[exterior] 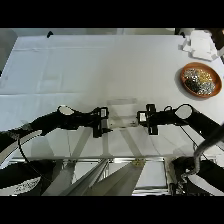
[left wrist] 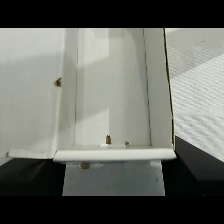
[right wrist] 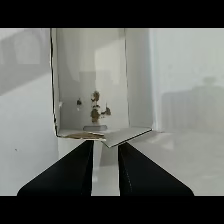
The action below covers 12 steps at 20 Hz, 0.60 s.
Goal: Fold the box and place the chain.
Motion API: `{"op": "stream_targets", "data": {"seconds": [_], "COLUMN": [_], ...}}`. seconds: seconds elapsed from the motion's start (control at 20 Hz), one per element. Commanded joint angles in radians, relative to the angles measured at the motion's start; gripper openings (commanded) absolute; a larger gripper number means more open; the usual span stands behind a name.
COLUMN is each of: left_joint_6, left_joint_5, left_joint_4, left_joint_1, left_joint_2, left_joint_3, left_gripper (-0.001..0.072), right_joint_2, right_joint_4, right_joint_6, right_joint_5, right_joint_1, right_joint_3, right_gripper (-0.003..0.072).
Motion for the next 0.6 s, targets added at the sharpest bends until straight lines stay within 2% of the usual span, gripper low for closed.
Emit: {"op": "stream_targets", "data": {"seconds": [0.0,0.05,0.1,0.55], "left_joint_6": [0.0,0.0,0.0,0.0], "left_joint_5": [0.0,0.0,0.0,0.0], "left_joint_4": [0.0,0.0,0.0,0.0], "left_joint_1": [0.0,0.0,0.0,0.0], "left_joint_2": [-0.001,-0.001,-0.001,-0.001], "left_joint_3": [-0.001,-0.001,-0.001,-0.001], "left_gripper": [0.0272,0.0272,0.0272,0.0272], "right_joint_2": [-0.01,-0.011,-0.011,-0.043], "right_joint_4": [0.05,0.06,0.076,0.151], "right_joint_6": [-0.009,-0.01,-0.017,-0.089], "right_joint_5": [0.015,0.015,0.015,0.003], "right_joint_1": [0.001,0.001,0.001,0.041], "right_joint_3": [-0.001,-0.001,-0.001,-0.001], "right_gripper": [0.0143,0.0085,0.0076,0.0079]}}
